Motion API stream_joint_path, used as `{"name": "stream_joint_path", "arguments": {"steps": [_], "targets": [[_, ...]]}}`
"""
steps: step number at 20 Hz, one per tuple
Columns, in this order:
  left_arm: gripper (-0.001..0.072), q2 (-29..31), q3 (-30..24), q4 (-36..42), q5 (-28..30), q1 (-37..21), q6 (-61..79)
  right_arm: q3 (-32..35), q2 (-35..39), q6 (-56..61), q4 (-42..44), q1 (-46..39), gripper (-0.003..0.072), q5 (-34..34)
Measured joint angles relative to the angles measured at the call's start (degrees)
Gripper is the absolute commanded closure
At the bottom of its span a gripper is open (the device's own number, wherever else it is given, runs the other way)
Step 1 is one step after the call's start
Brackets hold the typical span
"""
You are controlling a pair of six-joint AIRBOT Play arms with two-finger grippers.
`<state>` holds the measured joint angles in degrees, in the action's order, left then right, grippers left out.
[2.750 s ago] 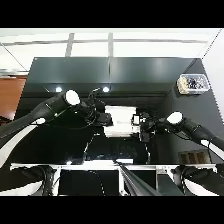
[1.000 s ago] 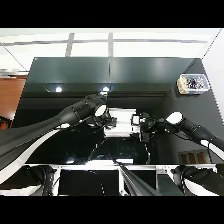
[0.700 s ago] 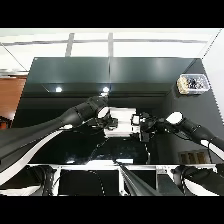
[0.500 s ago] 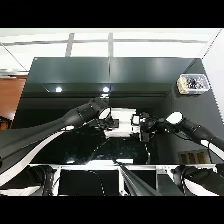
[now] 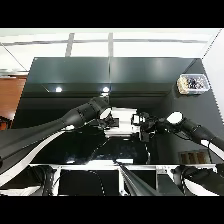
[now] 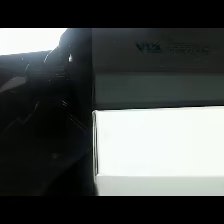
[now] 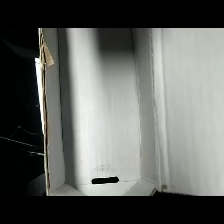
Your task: Fold the box and place the chain.
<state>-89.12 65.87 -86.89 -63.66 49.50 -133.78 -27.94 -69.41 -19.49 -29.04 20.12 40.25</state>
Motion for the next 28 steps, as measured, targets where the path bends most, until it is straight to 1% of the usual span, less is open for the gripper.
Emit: {"name": "stream_joint_path", "arguments": {"steps": [1, 3, 4, 5, 6, 7, 10, 11, 12, 13, 14, 16, 18, 21, 23, 24, 26, 27, 28], "targets": [[0.0294, 0.00, 0.04, 0.20, 0.07, 0.04, 0.22, 0.00, 0.00, -0.02, -0.09, 0.00, 0.0463, 0.00], [0.0281, 0.00, 0.17, 0.52, -0.02, 0.04, 0.11, 0.00, 0.00, -0.02, -0.07, 0.00, 0.0463, 0.02], [0.0299, 0.00, 0.24, 0.46, -0.02, 0.04, 0.11, 0.00, 0.00, -0.02, -0.07, 0.00, 0.0463, 0.02], [0.0409, 0.00, 0.28, 0.35, -0.09, 0.04, 0.09, 0.00, 0.00, -0.02, -0.04, 0.00, 0.0463, 0.02], [0.0570, 0.00, 0.35, 0.28, -0.24, 0.04, 0.02, 0.00, 0.00, -0.02, -0.04, 0.00, 0.0463, 0.02], [0.0672, -0.04, 0.39, 0.07, -0.55, 0.04, 0.02, 0.00, 0.00, -0.02, -0.07, 0.00, 0.0463, 0.02], [0.0682, -0.09, 0.39, -0.07, -0.52, 0.04, -0.24, 0.00, 0.00, 0.09, 0.07, 0.00, 0.0462, -0.02], [0.0682, -0.11, 0.39, -0.07, -0.52, 0.04, -0.15, 0.00, 0.00, 0.09, 0.07, 0.00, 0.0368, -0.02], [0.0681, -0.11, 0.39, -0.07, -0.52, 0.04, -0.09, 0.00, 0.00, 0.07, 0.04, 0.00, 0.0178, -0.02], [0.0682, -0.11, 0.39, -0.07, -0.52, 0.04, 0.02, 0.00, 0.00, 0.22, 0.02, -0.02, 0.0010, -0.02], [0.0682, -0.11, 0.39, -0.07, -0.37, 0.04, 0.50, 0.00, 0.00, 0.72, -0.33, 0.00, -0.0004, 0.00], [0.0682, -0.11, 0.39, -0.11, -0.42, 0.04, 0.55, 0.00, 0.74, 3.04, -1.14, 0.00, -0.0001, -0.02], [0.0682, -0.11, 0.39, -0.17, -0.52, 0.02, 0.59, 0.00, 2.99, 5.75, -3.74, 0.00, 0.0000, 0.85], [0.0681, -0.11, 0.39, -0.22, -0.94, 0.04, 0.74, 0.00, 7.50, 10.47, -9.64, 0.00, 0.0000, 2.45], [0.0681, -0.11, 0.39, -0.24, -1.03, 0.02, 0.76, 0.00, 9.16, 12.50, -12.59, 0.00, 0.0002, 2.99], [0.0681, -0.11, 0.39, -0.24, -1.03, 0.04, 0.74, 0.02, 9.62, 13.18, -13.60, 0.00, 0.0054, 3.19], [0.0681, -0.11, 0.39, -0.24, -1.01, 0.04, 0.74, 0.07, 10.23, 14.03, -14.91, 0.00, 0.0101, 3.45], [0.0680, -0.11, 0.39, -0.24, -1.03, 0.04, 0.74, 0.07, 10.40, 14.32, -15.21, 0.00, 0.0270, 3.50], [0.0680, -0.11, 0.39, -0.24, -1.01, 0.04, 0.74, 0.13, 10.49, 14.60, -15.37, 0.00, 0.0273, 3.61]]}}
